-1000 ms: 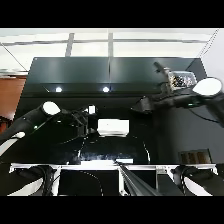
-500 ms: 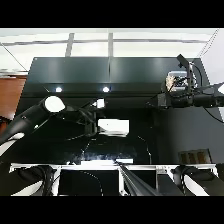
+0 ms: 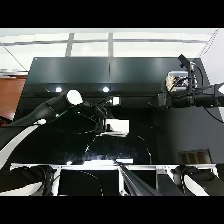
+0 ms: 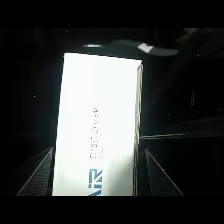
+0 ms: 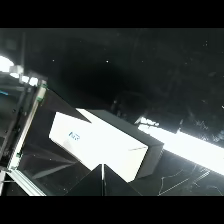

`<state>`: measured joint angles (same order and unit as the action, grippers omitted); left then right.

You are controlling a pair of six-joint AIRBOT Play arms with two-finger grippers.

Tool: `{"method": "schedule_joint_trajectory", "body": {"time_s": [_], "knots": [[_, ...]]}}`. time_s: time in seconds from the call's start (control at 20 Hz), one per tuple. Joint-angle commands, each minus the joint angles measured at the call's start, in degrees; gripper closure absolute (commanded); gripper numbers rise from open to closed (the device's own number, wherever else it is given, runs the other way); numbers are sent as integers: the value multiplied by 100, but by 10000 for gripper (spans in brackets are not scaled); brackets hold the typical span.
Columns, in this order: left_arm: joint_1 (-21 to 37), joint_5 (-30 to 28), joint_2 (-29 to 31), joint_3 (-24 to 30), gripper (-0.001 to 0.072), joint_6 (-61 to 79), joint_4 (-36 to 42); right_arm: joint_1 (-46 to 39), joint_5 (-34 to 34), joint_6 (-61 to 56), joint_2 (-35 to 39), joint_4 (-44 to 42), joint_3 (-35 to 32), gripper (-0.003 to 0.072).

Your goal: Fold the box and place the chain.

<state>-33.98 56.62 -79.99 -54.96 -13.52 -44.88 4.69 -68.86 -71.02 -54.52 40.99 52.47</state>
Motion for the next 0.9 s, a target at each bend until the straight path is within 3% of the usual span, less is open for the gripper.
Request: {"method": "schedule_joint_trajectory", "body": {"time_s": [0.0,0.55,0.85], "knots": [[-83,136,-105,-57,-3,-7,-188,-4,11,-15,4,24,4,669],[-426,-157,-129,-35,-5,-55,-522,-4,72,-15,4,22,4,669],[-658,-850,-133,319,-6,-240,-769,-4,101,-15,4,24,4,669]]}}
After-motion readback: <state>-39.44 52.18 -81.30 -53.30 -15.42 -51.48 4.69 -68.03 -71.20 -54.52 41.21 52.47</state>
